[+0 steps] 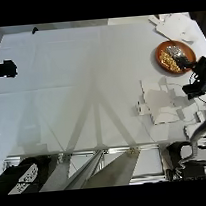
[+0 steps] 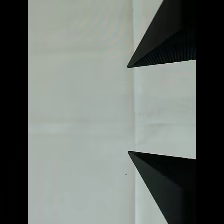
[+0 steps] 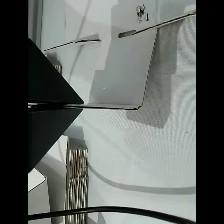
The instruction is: Fold the box and place the chain.
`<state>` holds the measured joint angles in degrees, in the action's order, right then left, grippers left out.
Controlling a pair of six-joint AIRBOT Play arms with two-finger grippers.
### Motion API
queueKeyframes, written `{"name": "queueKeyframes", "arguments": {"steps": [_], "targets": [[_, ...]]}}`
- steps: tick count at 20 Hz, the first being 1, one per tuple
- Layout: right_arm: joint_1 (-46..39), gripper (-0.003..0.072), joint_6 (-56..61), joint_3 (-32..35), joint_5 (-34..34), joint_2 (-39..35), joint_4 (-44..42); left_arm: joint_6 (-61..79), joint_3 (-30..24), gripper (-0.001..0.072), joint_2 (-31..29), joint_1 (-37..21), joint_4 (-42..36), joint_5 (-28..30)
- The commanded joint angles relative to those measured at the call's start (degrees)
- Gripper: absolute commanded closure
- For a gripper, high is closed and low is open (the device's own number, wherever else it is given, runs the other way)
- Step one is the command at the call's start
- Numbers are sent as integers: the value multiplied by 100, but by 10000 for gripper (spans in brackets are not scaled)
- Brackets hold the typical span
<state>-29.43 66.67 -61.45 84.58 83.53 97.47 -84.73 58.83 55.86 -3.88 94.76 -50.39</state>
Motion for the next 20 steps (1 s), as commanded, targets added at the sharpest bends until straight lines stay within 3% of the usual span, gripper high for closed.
{"name": "queueKeyframes", "arguments": {"steps": [1,7,12,14,17,20], "targets": [[-4,673,-164,0,-31,-98,-208,0,-2,125,2,4,0,2],[140,674,-911,2,-586,-704,-2603,0,0,125,2,4,0,2],[1235,674,-1178,2,-1351,-876,-4194,0,-2,125,2,4,0,0],[1967,674,-1298,2,-2052,-874,-4448,0,-2,125,2,4,0,0],[3082,675,-931,55,-3755,-850,-4360,0,-2,125,2,4,0,2],[3705,675,-472,275,-4828,-743,-4218,0,-2,125,2,4,0,2]]}}
